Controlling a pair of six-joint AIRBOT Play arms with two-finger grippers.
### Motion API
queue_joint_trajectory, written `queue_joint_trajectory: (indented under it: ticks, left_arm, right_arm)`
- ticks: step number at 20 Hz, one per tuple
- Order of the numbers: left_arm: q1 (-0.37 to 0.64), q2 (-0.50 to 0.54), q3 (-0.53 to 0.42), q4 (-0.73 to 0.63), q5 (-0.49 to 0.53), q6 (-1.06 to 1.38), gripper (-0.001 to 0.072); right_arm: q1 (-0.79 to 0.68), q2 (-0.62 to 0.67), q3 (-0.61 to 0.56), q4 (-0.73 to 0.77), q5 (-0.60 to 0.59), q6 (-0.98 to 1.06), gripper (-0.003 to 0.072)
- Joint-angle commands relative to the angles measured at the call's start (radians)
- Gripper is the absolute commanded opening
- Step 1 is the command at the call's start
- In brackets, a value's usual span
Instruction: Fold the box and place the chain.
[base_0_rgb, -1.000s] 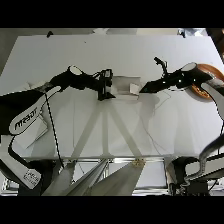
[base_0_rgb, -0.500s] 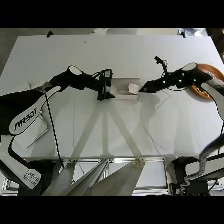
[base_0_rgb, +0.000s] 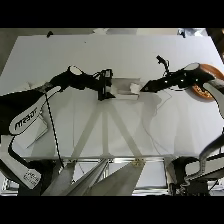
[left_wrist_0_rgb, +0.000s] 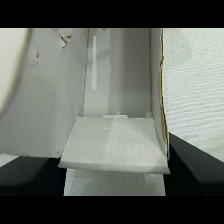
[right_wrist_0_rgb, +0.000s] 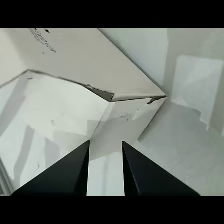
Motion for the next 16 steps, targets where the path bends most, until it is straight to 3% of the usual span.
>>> queue_joint_trajectory:
  ticks: [1, 3, 4, 5, 16]
  left_arm:
    - [0.0, 0.0, 0.0, 0.0, -0.003, 0.0, 0.0421]
    - [0.0, 0.0, 0.0, 0.0, -0.003, 0.0, 0.0421]
    - [0.0, 0.0, 0.0, 0.0, -0.003, 0.0, 0.0421]
    - [0.0, 0.0, 0.0, 0.0, -0.003, 0.0, 0.0421]
    - [0.0, 0.0, 0.0, 0.0, -0.004, 0.0, 0.0421]
  right_arm:
    - [0.005, 0.0, 0.001, -0.011, 0.003, -0.029, 0.0231]
    - [0.032, 0.0, 0.001, -0.037, -0.027, -0.029, 0.0252]
    - [0.049, 0.0, 0.001, -0.049, -0.043, -0.029, 0.0329]
    - [0.063, 0.0, 0.001, -0.051, -0.058, -0.029, 0.0359]
    - [0.074, 0.0, 0.001, -0.017, -0.165, 0.014, 0.0393]
